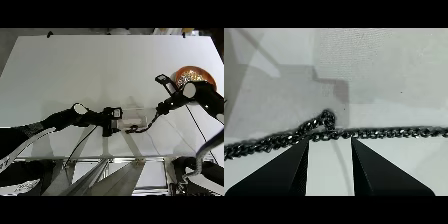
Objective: Fold the box and place the chain.
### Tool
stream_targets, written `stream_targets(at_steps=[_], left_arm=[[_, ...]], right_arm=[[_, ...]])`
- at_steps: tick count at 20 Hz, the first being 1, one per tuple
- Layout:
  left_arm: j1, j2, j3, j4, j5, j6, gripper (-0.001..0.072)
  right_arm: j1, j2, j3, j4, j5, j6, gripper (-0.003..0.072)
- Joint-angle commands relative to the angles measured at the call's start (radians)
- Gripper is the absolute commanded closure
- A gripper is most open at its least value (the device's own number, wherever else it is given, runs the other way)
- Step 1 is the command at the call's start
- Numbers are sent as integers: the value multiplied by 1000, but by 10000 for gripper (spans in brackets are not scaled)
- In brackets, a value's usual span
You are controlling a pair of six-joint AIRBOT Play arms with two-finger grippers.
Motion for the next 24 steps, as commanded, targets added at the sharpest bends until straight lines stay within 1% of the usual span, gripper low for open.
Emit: stream_targets(at_steps=[1, 3, 4, 7, 8, 9, 10, 13, 16, 20, 22, 24], left_arm=[[0, 1, 0, 0, 0, 0, 337], [0, 1, 0, 0, 0, 0, 337], [0, 1, 0, 0, 0, 0, 337], [0, 1, 0, 0, 0, 0, 337], [0, 1, 0, 0, 0, 0, 337], [0, 1, 0, 0, 0, 0, 337], [0, 1, 0, 0, 0, 0, 337], [0, 1, 0, 0, 0, 0, 337], [0, 1, 0, 0, 0, 0, 337], [0, 1, 0, 0, 0, 0, 337], [0, 1, 0, 0, 0, 0, 337], [0, 1, 0, 0, 0, 0, 337]], right_arm=[[-3, -80, 1, 2, -10, -8, 450], [13, -95, 1, 6, -10, -8, 451], [23, -97, 1, 6, -10, -8, 470], [31, -113, 1, 3, -5, -8, 472], [31, -122, 1, 0, 0, -7, 531], [31, -132, 1, 0, 2, -8, 605], [31, -135, 1, 0, 5, -7, 660], [31, -109, 1, -1, 33, -3, 669], [31, -9, 2, 0, 50, 0, 669], [31, 195, 6, 7, 106, -9, 671], [31, 294, 7, 35, 114, -8, 671], [31, 354, 7, 56, 103, -8, 669]])
